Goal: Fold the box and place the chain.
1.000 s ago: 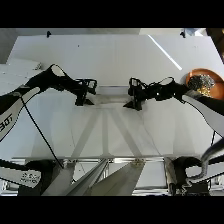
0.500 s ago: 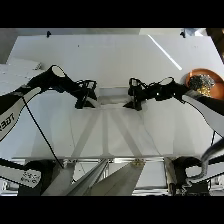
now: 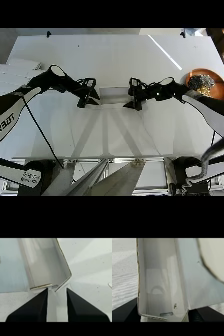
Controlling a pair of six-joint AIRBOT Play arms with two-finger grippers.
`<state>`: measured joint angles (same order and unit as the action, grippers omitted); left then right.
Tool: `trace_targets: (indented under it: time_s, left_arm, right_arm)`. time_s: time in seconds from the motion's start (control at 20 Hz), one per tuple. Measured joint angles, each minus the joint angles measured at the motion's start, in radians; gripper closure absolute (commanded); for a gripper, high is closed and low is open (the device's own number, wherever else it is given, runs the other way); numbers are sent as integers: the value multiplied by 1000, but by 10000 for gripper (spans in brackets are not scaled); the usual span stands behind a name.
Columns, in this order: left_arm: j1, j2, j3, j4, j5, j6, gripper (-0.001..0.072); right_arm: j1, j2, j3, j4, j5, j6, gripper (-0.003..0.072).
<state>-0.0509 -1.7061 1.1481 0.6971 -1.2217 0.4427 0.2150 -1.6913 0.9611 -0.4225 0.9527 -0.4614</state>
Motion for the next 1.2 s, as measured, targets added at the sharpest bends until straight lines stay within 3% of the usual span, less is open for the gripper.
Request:
trace_targets:
  time_s: [0.1,0.6,0.7,0.8,0.85,0.95,1.1,1.15,1.2]
  left_arm:
    - [0,0,0,-7,8,4,501]
    - [-33,0,0,-40,77,6,507]
    - [-42,0,0,-47,82,5,612]
    - [-46,0,0,-54,87,2,612]
    - [-47,0,0,-55,88,-2,607]
    - [-49,0,0,-60,89,-21,439]
    - [-50,0,0,-61,91,-58,396]
    - [-50,0,0,-61,90,-70,347]
    - [-50,0,0,-61,89,-79,352]
  right_arm:
    - [0,0,0,0,0,0,165]
    - [0,0,0,-2,0,0,165]
    - [0,0,0,-2,0,0,165]
    - [0,0,0,-1,1,0,165]
    - [0,0,0,-1,0,-1,165]
    - [0,0,0,-1,1,-1,165]
    - [0,0,0,-1,2,-2,165]
    - [0,0,0,-1,2,-2,165]
    - [0,0,0,-1,2,-2,165]
